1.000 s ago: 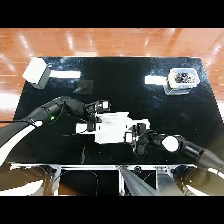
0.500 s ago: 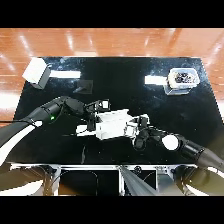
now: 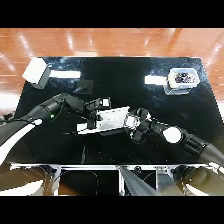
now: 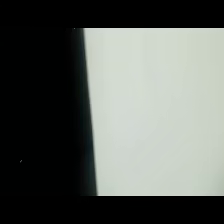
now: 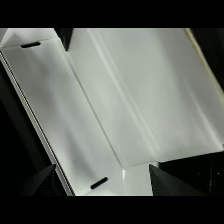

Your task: Fold the box and place the chain.

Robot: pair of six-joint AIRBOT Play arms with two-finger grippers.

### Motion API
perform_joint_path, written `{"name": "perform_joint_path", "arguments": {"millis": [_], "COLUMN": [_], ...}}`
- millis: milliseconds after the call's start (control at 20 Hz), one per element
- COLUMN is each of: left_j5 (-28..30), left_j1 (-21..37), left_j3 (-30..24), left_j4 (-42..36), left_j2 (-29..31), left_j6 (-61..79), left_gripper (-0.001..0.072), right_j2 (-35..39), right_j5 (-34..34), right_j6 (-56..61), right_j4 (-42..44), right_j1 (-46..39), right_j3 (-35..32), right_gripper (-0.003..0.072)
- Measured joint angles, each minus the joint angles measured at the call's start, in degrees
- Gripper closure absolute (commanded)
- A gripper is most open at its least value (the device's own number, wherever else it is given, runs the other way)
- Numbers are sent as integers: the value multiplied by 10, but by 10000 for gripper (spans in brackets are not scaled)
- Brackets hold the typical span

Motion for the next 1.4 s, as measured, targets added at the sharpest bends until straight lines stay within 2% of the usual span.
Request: {"name": "perform_joint_path", "arguments": {"millis": [300,500,850,1400], "left_j5": [5,31,59,58], "left_j1": [0,-1,-2,-28], "left_j3": [4,11,17,10], "left_j4": [29,50,69,91], "left_j2": [0,0,1,10], "left_j6": [0,0,0,0], "left_gripper": [693,696,696,696], "right_j2": [0,0,0,0], "right_j5": [54,76,88,105], "right_j6": [-16,-22,-26,-26], "right_j4": [-1,0,1,3], "right_j1": [-17,-19,-19,-19], "right_j3": [4,4,4,4], "right_gripper": [-34,-34,-34,-34]}}
